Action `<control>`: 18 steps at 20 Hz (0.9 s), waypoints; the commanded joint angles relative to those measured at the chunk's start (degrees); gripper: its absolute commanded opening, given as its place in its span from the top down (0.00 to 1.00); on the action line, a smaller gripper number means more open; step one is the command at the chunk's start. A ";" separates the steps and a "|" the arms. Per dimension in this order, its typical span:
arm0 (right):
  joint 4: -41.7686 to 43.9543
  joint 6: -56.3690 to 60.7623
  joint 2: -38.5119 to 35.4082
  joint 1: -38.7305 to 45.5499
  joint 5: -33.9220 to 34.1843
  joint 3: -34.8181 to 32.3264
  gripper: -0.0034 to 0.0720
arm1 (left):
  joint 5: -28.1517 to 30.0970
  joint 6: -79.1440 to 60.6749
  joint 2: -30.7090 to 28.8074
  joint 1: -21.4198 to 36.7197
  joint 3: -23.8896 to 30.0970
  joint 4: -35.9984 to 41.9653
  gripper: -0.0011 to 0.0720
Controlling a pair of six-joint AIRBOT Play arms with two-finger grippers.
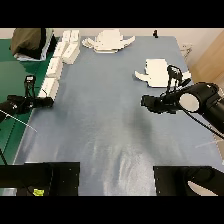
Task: Fold the box.
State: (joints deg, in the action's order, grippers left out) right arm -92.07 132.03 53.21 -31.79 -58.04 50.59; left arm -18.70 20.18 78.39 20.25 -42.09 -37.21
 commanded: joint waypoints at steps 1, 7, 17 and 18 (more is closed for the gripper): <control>0.26 0.02 0.02 0.00 0.00 0.04 0.95 | 0.74 0.04 0.33 0.09 -0.11 -0.07 0.28; 1.03 0.00 0.02 0.00 -0.26 0.04 0.95 | -2.45 0.28 -2.60 0.70 -0.11 -0.66 0.01; 1.03 0.00 0.02 0.00 -0.24 0.04 0.95 | -30.14 16.59 -28.72 2.80 -1.77 -9.84 0.73; 1.03 0.00 0.02 0.00 -0.24 0.04 0.95 | -32.06 16.76 -31.10 0.81 -2.71 -8.35 0.96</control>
State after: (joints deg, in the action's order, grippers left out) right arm -91.07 132.03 53.21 -31.79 -58.30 50.57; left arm -42.33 33.34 54.43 23.35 -43.44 -47.51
